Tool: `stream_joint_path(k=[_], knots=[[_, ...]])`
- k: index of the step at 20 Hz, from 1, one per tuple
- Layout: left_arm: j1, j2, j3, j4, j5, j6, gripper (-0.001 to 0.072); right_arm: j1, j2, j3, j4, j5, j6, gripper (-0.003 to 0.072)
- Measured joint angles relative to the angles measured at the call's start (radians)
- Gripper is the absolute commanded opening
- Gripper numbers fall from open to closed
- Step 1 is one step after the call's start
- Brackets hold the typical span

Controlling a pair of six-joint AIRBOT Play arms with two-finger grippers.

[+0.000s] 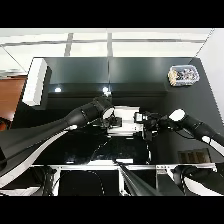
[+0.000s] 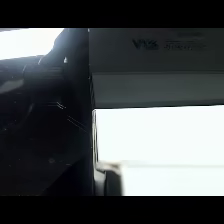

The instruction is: Fold the box and place the chain.

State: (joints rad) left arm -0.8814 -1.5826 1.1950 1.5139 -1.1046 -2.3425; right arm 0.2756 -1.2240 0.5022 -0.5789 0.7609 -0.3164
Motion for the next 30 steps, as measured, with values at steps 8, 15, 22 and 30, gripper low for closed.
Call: stream_joint_path(k=[8, 15, 22, 30], knots=[[0.0, 0.0, 0.0, 0.008, 0.005, 0.028, 0.0025, 0.0, -0.001, 0.001, 0.047, -0.013, -0.007, 0.0407], [0.0, 0.0, 0.0, 0.009, 0.001, 0.031, 0.0025, 0.0, -0.001, 0.002, 0.072, -0.017, -0.007, 0.0668], [-0.001, 0.0, 0.0, 0.0, -0.002, 0.032, 0.0026, -0.001, 0.072, 0.003, -0.116, 0.009, 0.079, 0.0707], [-0.001, 0.0, 0.0, 0.0, -0.003, 0.032, 0.0026, 0.0, 0.194, 0.003, -0.239, 0.063, 0.138, 0.0598]])
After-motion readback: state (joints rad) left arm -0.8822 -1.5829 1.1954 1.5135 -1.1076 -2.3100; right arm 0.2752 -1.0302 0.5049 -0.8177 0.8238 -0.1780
